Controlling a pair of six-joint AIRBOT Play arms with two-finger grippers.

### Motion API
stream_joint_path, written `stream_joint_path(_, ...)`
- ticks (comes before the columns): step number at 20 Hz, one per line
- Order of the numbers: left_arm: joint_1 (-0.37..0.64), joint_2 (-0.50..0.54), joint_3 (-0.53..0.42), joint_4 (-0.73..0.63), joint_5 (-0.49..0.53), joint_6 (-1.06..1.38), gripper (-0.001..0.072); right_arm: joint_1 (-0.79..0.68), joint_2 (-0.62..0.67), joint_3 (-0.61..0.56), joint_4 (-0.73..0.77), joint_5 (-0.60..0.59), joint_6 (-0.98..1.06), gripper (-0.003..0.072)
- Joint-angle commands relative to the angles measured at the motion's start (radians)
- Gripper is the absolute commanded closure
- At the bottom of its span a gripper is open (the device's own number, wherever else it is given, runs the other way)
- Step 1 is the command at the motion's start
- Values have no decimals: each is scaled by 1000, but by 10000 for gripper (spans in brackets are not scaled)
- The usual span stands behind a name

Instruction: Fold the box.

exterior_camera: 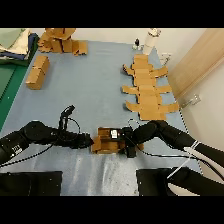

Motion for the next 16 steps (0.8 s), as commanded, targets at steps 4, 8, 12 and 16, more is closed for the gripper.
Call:
stream_joint_path(4,-41,-24,8,-32,68,0,396,0,1,0,0,0,0,186)
stream_joint_path(8,-41,-24,8,-42,116,1,397,0,1,0,0,0,0,186)
stream_joint_path(12,-41,-24,8,-42,111,27,571,0,1,0,0,0,0,186)
stream_joint_path(16,-41,-24,8,-42,140,27,585,0,1,0,0,0,0,186)
